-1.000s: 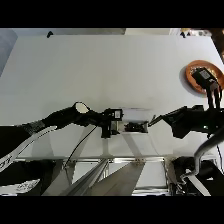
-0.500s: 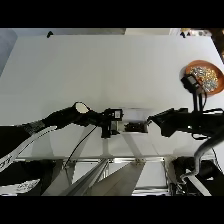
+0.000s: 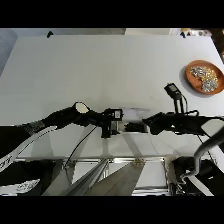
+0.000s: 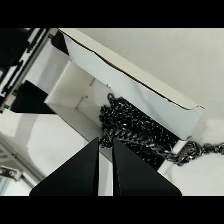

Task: Fold the box and place the chain.

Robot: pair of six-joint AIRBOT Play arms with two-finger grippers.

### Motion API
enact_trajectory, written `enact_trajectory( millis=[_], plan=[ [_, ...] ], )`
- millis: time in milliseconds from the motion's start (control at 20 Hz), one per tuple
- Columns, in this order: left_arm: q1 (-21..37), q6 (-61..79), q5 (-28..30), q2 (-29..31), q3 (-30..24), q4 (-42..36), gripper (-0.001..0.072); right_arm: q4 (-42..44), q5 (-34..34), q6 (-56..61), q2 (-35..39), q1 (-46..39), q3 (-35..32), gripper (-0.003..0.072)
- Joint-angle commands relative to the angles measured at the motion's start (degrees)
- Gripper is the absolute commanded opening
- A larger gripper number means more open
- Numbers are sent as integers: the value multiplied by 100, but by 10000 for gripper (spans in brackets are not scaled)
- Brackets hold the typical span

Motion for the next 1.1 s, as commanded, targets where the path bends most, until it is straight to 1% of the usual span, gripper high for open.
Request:
enact_trajectory(
  millis=[0,100,250,300,350,400,500,550,600,650,700,800,850,950,1000,1050],
  plan=[
    [4,0,0,2,0,2,274,-59,-280,-328,-560,286,-68,26],
    [4,0,0,2,0,2,274,-166,-282,-326,-748,334,-68,136],
    [4,0,2,2,0,2,274,-175,-212,-334,-756,332,-26,145],
    [4,0,0,2,0,2,274,-229,-46,-332,-754,332,66,197],
    [4,0,0,2,0,2,274,-422,229,-332,-752,332,227,230],
    [4,2,2,2,0,2,274,-787,525,-330,-752,332,404,232],
    [4,0,0,2,0,2,274,-1904,1182,-262,-750,330,719,220],
    [4,0,2,2,0,2,274,-2404,1482,-271,-739,291,769,220],
    [4,0,4,2,0,2,274,-2728,1602,-302,-713,216,767,217],
    [4,0,-7,2,0,2,274,-2850,1635,-470,-710,70,765,181],
    [4,2,2,2,0,2,274,-2855,1613,-820,-710,-144,765,105],
    [4,0,0,2,0,2,274,-2787,1574,-1729,-710,-610,761,92],
    [4,2,-4,2,0,2,274,-2677,1488,-2094,-710,-804,734,93],
    [4,2,2,2,0,2,274,-2474,1471,-3320,-785,-1067,584,146],
    [4,2,-2,2,0,2,274,-2236,1462,-3827,-885,-1082,470,183],
    [4,0,0,2,0,2,274,-1910,1401,-4382,-960,-1082,348,183]
  ],
)
